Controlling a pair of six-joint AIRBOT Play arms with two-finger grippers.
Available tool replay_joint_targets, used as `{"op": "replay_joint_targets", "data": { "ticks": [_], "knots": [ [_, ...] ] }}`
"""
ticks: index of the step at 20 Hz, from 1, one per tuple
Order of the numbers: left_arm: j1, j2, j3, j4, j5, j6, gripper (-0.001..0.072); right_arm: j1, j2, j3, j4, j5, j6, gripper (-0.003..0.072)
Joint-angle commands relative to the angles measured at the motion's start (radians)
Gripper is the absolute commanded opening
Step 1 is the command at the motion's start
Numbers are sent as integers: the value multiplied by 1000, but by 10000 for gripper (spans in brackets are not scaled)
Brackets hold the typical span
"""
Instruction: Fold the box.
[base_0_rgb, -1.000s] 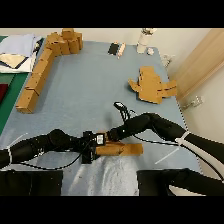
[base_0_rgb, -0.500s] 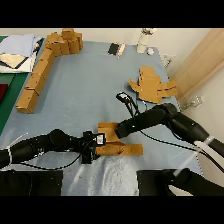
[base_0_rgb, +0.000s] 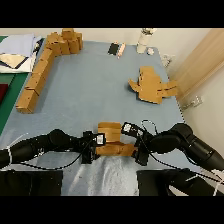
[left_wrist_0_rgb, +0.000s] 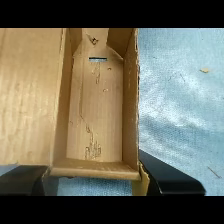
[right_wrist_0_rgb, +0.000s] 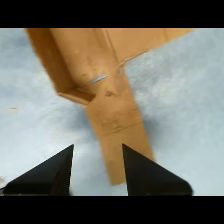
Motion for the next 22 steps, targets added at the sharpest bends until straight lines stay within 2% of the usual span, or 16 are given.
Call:
{"op": "replay_joint_targets", "data": {
  "ticks": [1, 3, 8, 9, 11, 13, 18, 19, 20, 21, 22],
  "knots": [
    [-1, 0, 1, 0, 0, 0, 466, 5, -49, -44, -16, 226, -177, 480],
    [-1, 0, 1, 0, 0, 0, 466, 7, -84, -44, 39, 297, -265, 480],
    [-1, 0, 1, 0, 0, 0, 466, 8, -99, -44, 212, 270, -455, 479],
    [-1, 0, 1, 0, 0, 0, 466, 10, -99, -44, 232, 270, -486, 445],
    [-1, 0, 1, 0, 0, 0, 466, 10, -99, -44, 266, 265, -522, 217],
    [-1, 0, 1, 0, 0, 0, 466, 18, -99, -44, 271, 265, -522, 148],
    [-1, 0, 1, 0, 0, 0, 466, 55, -100, -44, 265, 313, -522, 145],
    [-1, 0, 1, 0, 0, 0, 466, 64, -102, -44, 266, 330, -522, 155],
    [-1, 0, 1, 0, 0, 0, 466, 72, -111, -44, 272, 340, -522, 268],
    [-1, 0, 1, 0, 0, 0, 466, 73, -126, -44, 285, 339, -522, 458],
    [-1, 0, 1, 0, 0, 0, 466, 73, -143, -44, 298, 333, -522, 481]
  ]
}}
